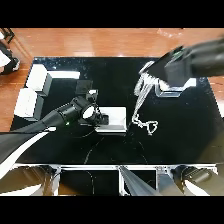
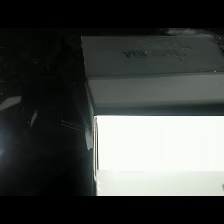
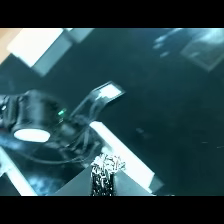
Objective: Fold the box and place the chain.
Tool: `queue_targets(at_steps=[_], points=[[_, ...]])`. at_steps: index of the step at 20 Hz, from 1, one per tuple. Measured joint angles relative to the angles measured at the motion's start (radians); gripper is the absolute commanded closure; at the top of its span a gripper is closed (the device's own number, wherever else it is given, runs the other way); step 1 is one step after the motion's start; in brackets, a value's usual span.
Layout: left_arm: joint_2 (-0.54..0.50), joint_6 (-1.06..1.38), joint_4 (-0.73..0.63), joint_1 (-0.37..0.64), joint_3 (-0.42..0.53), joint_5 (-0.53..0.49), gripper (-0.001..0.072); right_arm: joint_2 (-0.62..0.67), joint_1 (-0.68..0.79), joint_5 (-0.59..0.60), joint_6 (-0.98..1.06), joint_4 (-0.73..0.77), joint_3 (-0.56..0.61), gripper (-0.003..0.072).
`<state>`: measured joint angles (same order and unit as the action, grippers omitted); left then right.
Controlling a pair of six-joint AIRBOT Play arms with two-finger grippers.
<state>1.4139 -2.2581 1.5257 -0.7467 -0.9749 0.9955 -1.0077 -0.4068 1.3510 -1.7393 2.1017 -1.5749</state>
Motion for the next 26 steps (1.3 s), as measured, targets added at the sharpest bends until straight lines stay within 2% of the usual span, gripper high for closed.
queue_targets(at_steps=[5,10,21,26], points=[[0.000,0.000,0.003,0.000,0.000,0.000,0.0688,-0.005,-0.086,-0.088,-0.001,0.061,0.149,0.0679],[0.000,0.000,0.003,0.000,0.000,0.000,0.0688,-0.027,-0.116,-0.149,-0.005,0.100,0.244,0.0679],[0.000,0.000,0.003,0.000,0.000,0.001,0.0688,-0.188,-0.167,-0.188,-0.065,0.124,0.298,0.0678],[0.000,0.000,0.003,0.000,0.000,0.003,0.0688,-0.214,-0.169,-0.217,-0.073,0.124,0.382,0.0676]])
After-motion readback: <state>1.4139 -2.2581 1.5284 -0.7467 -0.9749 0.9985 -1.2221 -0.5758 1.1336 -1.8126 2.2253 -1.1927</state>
